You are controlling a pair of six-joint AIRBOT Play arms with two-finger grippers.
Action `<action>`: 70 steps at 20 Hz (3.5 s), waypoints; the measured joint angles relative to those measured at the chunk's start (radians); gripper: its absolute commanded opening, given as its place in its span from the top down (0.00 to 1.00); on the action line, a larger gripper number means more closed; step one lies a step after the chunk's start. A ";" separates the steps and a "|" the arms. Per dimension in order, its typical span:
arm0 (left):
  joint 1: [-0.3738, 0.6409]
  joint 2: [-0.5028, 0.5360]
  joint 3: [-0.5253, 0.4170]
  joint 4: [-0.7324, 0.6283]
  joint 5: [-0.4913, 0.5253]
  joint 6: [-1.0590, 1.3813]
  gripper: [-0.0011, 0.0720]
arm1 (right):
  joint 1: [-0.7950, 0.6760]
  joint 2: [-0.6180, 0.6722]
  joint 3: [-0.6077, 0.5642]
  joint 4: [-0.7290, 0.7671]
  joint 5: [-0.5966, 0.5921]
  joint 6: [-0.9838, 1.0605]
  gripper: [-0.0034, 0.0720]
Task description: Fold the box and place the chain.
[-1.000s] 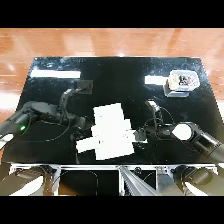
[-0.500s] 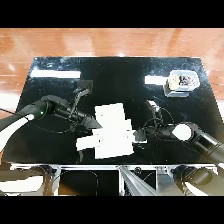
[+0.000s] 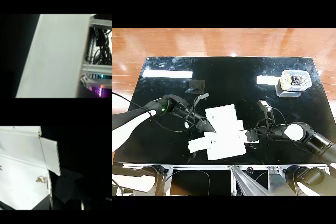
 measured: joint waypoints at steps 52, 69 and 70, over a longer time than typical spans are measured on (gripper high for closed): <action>-0.243 0.320 -0.142 0.319 -0.713 0.282 0.96 | -0.237 0.074 0.216 -0.478 0.164 -0.340 0.01; -0.256 0.260 -0.043 0.372 -0.557 0.303 0.96 | 0.042 0.002 -0.044 -0.091 -0.080 -1.201 0.01; -0.256 0.248 -0.028 0.375 -0.541 0.303 0.96 | 0.046 0.002 -0.046 -0.090 -0.084 -1.208 0.01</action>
